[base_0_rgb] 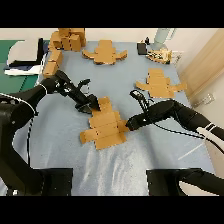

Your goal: Fold the box.

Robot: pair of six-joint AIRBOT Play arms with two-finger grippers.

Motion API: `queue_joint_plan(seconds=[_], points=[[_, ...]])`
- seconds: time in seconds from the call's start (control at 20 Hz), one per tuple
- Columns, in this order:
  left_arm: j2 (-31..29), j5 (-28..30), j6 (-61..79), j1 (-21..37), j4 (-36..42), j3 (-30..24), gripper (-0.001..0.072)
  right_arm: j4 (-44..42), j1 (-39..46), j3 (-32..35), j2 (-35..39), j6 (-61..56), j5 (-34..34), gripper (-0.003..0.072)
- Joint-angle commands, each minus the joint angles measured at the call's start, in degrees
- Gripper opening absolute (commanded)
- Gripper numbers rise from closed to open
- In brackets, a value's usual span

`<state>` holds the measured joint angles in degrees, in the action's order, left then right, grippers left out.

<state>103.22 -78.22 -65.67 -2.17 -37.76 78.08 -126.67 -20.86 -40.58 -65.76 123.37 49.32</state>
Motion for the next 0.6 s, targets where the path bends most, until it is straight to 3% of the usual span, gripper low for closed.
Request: queue_joint_plan(seconds=[0.0, 0.3, 0.5, 0.55], points=[[0.59, -4.85, 4.81, 0.11, 3.65, 0.00, 0.0457, 0.98, -0.22, 0.07, 0.09, -0.13, -1.31, 0.0001], [0.20, -9.68, 9.33, 1.73, 7.82, -1.79, 0.0458, 1.01, -0.22, 0.07, 0.04, -0.13, -1.29, 0.0001], [-0.11, -7.80, 17.35, 4.09, 19.76, -8.57, 0.0455, 0.96, -0.22, 0.07, 0.04, -0.39, -1.27, 0.0001], [-0.11, -6.95, 18.99, 4.35, 21.07, -9.70, 0.0345, 0.92, -0.22, 0.07, 0.04, -0.39, -1.29, 0.0001]])
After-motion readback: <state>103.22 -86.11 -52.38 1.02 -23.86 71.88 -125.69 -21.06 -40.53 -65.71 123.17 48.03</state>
